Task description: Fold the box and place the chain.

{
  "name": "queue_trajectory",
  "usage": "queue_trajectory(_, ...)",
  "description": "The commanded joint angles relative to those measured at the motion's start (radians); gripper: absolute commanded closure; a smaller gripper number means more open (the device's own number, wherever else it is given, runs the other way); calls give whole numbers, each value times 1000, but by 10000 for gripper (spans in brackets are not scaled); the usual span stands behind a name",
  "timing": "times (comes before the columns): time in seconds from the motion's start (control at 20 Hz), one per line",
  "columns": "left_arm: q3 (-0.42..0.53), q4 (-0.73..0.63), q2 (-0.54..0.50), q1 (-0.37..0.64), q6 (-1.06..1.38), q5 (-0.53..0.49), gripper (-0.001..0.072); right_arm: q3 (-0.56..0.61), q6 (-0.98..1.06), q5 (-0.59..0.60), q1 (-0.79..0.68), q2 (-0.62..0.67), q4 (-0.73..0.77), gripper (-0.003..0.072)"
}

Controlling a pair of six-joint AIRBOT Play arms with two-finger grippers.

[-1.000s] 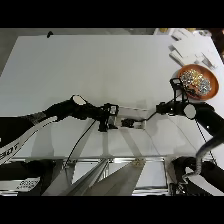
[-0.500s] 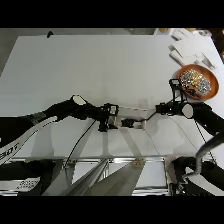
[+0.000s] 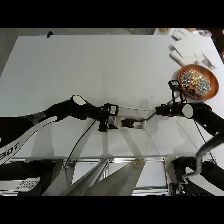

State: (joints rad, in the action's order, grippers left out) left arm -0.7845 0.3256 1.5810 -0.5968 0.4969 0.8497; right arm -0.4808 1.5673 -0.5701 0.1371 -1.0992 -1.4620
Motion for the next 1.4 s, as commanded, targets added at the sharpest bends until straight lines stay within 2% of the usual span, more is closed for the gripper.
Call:
queue_trajectory(0.0,-1,0,0,1,0,0,671,0,-4,-35,1,0,-1,670)
queue_trajectory(0.2,-1,0,0,1,0,0,671,0,-4,-79,1,74,1,670)
queue_trajectory(0.45,-1,0,0,1,0,0,671,0,-63,-306,1,339,123,670)
queue_trajectory(0.7,-1,0,0,1,0,0,671,0,-190,-469,1,612,419,670)
queue_trajectory(0.85,-1,0,0,1,0,0,671,0,-213,-493,5,660,609,670)
queue_trajectory(0.95,-1,0,0,1,0,0,671,0,-252,-469,53,659,696,670)
queue_trajectory(1.15,-1,0,0,1,0,0,671,0,-268,-347,180,646,699,670)
queue_trajectory(1.35,-1,0,0,1,0,0,671,0,-267,-240,317,572,701,670)
